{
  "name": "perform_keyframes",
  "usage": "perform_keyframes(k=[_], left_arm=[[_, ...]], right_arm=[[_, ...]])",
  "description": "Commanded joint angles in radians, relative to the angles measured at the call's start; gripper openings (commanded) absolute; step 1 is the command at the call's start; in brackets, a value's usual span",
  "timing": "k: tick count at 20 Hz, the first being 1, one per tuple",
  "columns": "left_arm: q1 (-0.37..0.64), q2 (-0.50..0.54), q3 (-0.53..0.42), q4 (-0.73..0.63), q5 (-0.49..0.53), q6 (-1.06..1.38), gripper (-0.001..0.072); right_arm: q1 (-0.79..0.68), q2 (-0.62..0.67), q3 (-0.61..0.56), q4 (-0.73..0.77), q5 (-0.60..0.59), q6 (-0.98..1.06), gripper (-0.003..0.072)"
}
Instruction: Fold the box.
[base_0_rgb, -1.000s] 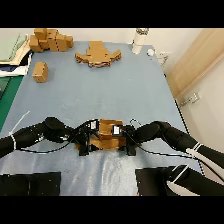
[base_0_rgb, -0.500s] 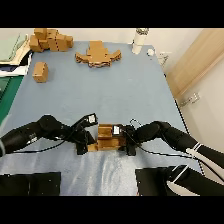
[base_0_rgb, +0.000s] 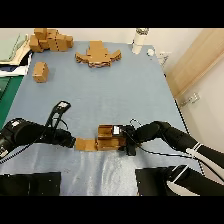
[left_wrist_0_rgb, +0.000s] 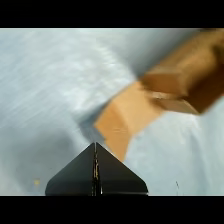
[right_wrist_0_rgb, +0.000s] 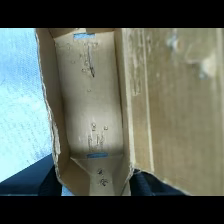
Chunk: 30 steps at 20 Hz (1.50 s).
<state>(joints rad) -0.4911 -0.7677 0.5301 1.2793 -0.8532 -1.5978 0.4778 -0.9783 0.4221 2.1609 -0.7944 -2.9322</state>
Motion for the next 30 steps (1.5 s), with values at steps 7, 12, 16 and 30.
perform_keyframes(k=[7,12,16,30], left_arm=[[-0.023,-0.18,-0.04,-0.243,0.153,-0.061,0.0011],[-0.095,-0.23,-0.068,-0.258,0.24,-0.048,0.001],[-0.114,-0.227,-0.08,-0.316,0.263,-0.004,0.001],[-0.12,-0.16,-0.057,-0.485,0.241,0.086,0.0253]], right_arm=[[0.0,0.0,0.001,0.0,0.0,0.0,0.0505],[0.0,0.0,0.001,0.0,0.0,0.0,0.0505],[0.0,0.0,0.001,0.0,0.0,0.0,0.0505],[0.0,0.0,0.001,0.0,0.0,0.0,0.0505]])
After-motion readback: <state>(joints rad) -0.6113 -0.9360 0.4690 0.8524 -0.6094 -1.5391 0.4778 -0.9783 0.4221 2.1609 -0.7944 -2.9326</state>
